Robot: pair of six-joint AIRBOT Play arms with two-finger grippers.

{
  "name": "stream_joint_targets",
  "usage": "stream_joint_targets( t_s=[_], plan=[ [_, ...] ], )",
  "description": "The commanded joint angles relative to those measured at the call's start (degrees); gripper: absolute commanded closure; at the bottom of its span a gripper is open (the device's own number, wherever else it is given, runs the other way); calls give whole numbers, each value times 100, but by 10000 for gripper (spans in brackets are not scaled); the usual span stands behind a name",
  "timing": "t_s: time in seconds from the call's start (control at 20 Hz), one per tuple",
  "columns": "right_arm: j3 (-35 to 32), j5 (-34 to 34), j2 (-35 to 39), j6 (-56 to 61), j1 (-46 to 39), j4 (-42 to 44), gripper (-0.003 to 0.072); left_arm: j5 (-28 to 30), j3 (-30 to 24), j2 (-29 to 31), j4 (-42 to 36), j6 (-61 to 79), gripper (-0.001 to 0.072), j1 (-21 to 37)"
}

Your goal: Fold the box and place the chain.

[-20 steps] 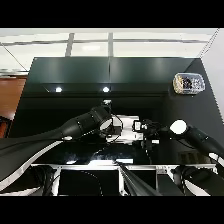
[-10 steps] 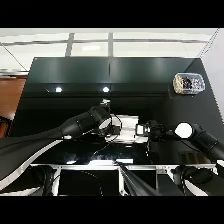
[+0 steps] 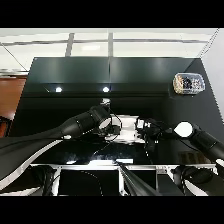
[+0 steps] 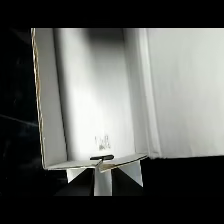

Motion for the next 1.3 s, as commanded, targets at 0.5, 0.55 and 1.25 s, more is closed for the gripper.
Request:
stream_joint_targets(
  t_s=[0.5,0.55,1.25],
  plan=[
    [-4,-680,-431,251,450,981,558,9,2,2,-13,-2,684,2],
    [-4,-684,-431,251,450,986,556,9,2,2,-13,-4,684,2],
    [590,719,155,3593,-223,-973,676,11,2,2,-13,-4,684,2]
  ],
)
